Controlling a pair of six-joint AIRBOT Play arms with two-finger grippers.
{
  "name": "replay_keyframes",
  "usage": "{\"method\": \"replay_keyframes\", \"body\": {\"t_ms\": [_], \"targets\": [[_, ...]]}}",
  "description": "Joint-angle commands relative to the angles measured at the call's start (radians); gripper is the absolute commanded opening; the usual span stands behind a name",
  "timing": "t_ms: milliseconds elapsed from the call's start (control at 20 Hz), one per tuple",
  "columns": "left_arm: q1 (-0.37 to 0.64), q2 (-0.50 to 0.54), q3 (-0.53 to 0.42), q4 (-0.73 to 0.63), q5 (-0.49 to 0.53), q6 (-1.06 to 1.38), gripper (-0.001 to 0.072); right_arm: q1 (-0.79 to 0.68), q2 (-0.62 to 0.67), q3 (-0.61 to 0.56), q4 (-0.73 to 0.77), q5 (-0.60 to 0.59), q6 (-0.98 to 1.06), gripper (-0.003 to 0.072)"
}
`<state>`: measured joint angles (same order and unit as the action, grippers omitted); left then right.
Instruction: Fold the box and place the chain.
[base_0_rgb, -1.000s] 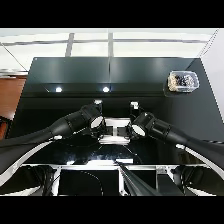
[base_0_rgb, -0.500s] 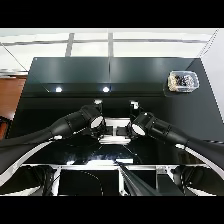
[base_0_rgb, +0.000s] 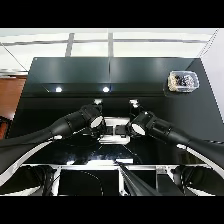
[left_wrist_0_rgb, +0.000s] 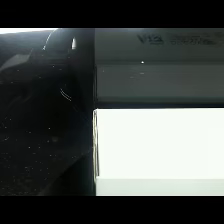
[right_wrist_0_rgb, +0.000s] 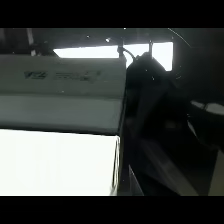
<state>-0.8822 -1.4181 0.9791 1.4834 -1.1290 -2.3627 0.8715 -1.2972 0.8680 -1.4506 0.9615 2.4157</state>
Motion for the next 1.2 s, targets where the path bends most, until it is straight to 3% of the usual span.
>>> {"method": "replay_keyframes", "body": {"t_ms": [0, 250, 400, 500, 600, 750, 800, 850, 1000, 1150], "targets": [[0.0, 0.0, 0.0, 0.0, -0.003, -0.001, 0.0031, 0.003, 0.066, 0.013, -0.002, 0.07, -0.069, 0.04], [0.0, 0.0, 0.0, 0.0, -0.002, -0.002, 0.0031, -0.005, 0.329, 0.013, -0.119, 0.222, -0.11, 0.04], [0.0, 0.0, 0.0, 0.0, -0.002, -0.001, 0.0031, -0.04, 0.453, 0.012, -0.357, 0.37, -0.124, 0.0399], [0.0, 0.0, 0.0, 0.0, -0.002, -0.001, 0.0031, -0.088, 0.468, 0.005, -0.57, 0.446, -0.156, 0.0393], [0.0, 0.0, 0.0, 0.0, -0.002, -0.001, 0.0031, -0.2, 0.466, -0.04, -0.678, 0.374, -0.19, 0.0393], [0.001, 0.0, 0.0, 0.0, 0.0, -0.001, 0.0031, -0.45, 0.432, -0.106, -0.623, 0.159, -0.205, 0.0395], [0.0, 0.0, 0.0, 0.0, -0.001, -0.001, 0.0031, -0.525, 0.407, -0.106, -0.6, 0.097, -0.202, 0.0473], [0.001, 0.0, 0.0, 0.0, -0.001, -0.002, 0.0031, -0.592, 0.38, -0.105, -0.578, 0.029, -0.203, 0.072], [0.0, 0.0, 0.0, 0.0, -0.002, -0.001, 0.0031, -0.795, 0.251, -0.002, -0.409, -0.106, -0.234, 0.072], [0.0, 0.0, 0.0, 0.0, -0.006, -0.001, 0.0031, -0.948, 0.051, 0.254, -0.155, -0.08, -0.248, 0.072]]}}
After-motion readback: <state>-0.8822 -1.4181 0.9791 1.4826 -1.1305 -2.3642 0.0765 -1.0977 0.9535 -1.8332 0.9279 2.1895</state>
